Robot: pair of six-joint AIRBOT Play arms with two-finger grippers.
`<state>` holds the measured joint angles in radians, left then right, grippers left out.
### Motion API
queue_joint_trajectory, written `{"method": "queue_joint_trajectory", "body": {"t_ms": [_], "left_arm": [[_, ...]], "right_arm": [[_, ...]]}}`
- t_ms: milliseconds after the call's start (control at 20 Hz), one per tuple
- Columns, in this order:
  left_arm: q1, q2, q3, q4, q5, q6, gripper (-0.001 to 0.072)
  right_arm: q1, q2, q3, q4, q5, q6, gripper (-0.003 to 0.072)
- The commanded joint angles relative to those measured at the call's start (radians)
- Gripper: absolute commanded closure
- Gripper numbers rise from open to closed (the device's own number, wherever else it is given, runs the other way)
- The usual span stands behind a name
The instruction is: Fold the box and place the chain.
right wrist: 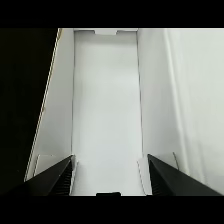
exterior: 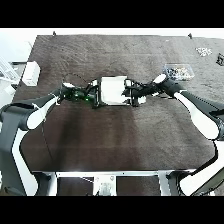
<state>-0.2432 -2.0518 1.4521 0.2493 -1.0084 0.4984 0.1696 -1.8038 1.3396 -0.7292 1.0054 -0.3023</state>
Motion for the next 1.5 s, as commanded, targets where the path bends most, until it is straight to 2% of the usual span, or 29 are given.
{"method": "queue_joint_trajectory", "body": {"t_ms": [0,250,300,350,400,550,600,900,1150,1450], "left_arm": [[0.0,0.0,0.0,-0.002,0.003,-0.001,0.0186],[0.0,0.0,0.0,-0.002,0.003,-0.001,0.0186],[0.0,0.0,0.0,-0.003,0.003,-0.001,0.0186],[0.0,0.0,0.0,-0.002,0.003,-0.001,0.0186],[0.0,0.0,0.0,-0.002,0.003,-0.001,0.0186],[0.0,0.0,0.0,-0.002,0.003,-0.001,0.0187],[0.0,0.0,0.0,-0.002,0.003,-0.001,0.0187],[0.0,0.0,0.0,-0.003,0.003,-0.001,0.0187],[0.0,0.0,0.0,-0.003,0.003,-0.001,0.0186],[0.0,0.0,0.0,-0.002,0.003,-0.001,0.0186]], "right_arm": [[0.0,0.0,-0.001,-0.024,0.005,-0.025,0.0067],[-0.003,0.0,-0.001,-0.05,0.005,-0.024,0.0069],[-0.005,0.001,-0.001,-0.086,0.005,-0.022,0.015],[-0.009,0.001,-0.001,-0.116,0.006,-0.001,0.0365],[-0.016,0.002,0.0,-0.129,0.006,0.03,0.045],[-0.046,0.021,0.0,-0.134,0.032,0.095,0.0632],[-0.055,0.037,0.0,-0.153,0.05,0.122,0.0655],[-0.112,0.145,0.0,-0.229,0.146,0.353,0.0671],[-0.205,0.186,0.001,-0.226,0.064,0.757,0.0672],[-0.366,0.175,0.001,-0.225,0.053,1.097,0.0672]]}}
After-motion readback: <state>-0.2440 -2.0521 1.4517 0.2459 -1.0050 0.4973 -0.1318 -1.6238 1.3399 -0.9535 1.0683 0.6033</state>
